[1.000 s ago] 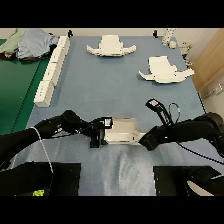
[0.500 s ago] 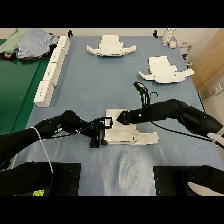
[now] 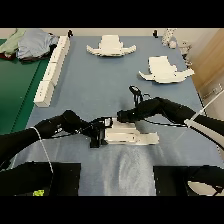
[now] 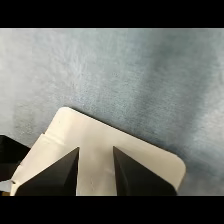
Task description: Fold the box.
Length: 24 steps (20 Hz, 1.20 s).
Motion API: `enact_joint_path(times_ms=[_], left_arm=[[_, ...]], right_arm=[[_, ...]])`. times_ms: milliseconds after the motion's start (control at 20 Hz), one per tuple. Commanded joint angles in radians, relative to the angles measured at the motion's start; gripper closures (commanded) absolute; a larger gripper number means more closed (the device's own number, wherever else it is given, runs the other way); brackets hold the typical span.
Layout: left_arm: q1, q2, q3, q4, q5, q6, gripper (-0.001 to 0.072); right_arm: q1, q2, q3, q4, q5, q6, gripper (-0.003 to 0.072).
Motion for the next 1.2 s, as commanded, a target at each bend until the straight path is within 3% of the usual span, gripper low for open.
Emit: enact_joint_path(times_ms=[0, 300, 700, 1000, 1100, 1150], left_arm=[[0.000, -0.001, 0.000, 0.001, 0.000, 0.002, 0.0202], [0.000, -0.001, 0.000, 0.001, 0.000, 0.002, 0.0202], [0.000, -0.001, 0.000, 0.001, 0.000, 0.002, 0.0202], [0.000, -0.001, 0.000, 0.001, 0.000, 0.001, 0.0202], [0.000, -0.001, 0.000, 0.000, 0.000, 0.002, 0.0202], [0.000, -0.001, 0.000, 0.000, 0.000, 0.001, 0.0202]], right_arm=[[0.007, -0.026, 0.003, -0.001, 0.002, -0.003, 0.0371], [0.006, 0.015, 0.005, -0.018, -0.013, -0.009, 0.0372], [-0.017, 0.365, 0.031, -0.262, -0.285, -0.068, 0.0372], [0.027, 0.597, -0.158, -0.215, -0.491, -0.347, 0.0407], [0.045, 0.652, -0.237, -0.221, -0.505, -0.433, 0.0380], [0.046, 0.663, -0.266, -0.242, -0.502, -0.480, 0.0264]])
